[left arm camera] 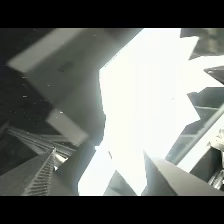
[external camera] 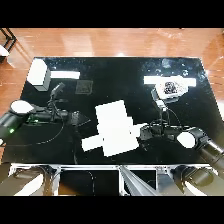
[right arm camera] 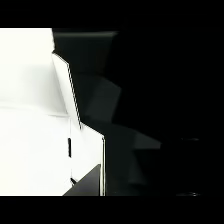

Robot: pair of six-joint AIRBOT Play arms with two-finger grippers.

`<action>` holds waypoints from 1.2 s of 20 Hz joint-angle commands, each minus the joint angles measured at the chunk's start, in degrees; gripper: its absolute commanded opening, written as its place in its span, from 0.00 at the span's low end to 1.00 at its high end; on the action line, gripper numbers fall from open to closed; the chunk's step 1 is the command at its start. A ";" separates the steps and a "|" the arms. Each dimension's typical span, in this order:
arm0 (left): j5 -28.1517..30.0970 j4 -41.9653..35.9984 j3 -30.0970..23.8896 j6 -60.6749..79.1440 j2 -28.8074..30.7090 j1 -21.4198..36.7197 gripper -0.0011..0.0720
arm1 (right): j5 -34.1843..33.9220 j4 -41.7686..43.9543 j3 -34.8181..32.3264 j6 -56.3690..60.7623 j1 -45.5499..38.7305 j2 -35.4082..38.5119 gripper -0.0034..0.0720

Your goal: Fold the box and place the chain.

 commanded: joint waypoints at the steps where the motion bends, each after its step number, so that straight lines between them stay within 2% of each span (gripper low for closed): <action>1: -2.36 -7.43 0.00 6.58 -7.56 -0.52 0.88 | -1.16 0.79 -0.37 0.50 0.63 0.09 0.07; 4: -0.28 -8.02 0.07 8.17 -11.17 -3.63 0.88 | -0.92 0.96 -0.39 0.50 0.63 0.09 0.07; 10: 2.03 -11.93 0.87 14.60 -13.49 -8.09 0.89 | -0.61 1.11 -0.37 0.72 0.63 0.09 0.07; 15: 2.03 -8.20 5.79 16.50 -18.27 -12.41 0.88 | -0.79 1.09 -0.37 0.70 0.63 0.09 0.07; 18: -1.22 -4.90 10.03 16.48 -21.22 -13.14 0.88 | -0.63 1.07 -0.37 0.70 0.63 0.09 0.07; 21: -6.86 -4.24 14.10 16.50 -25.16 -13.11 0.88 | -0.59 1.07 -0.37 0.70 0.63 0.09 0.07; 24: -8.41 -2.91 15.96 16.48 -28.02 -13.11 0.88 | -0.57 1.07 -0.39 0.70 0.63 0.09 0.07</action>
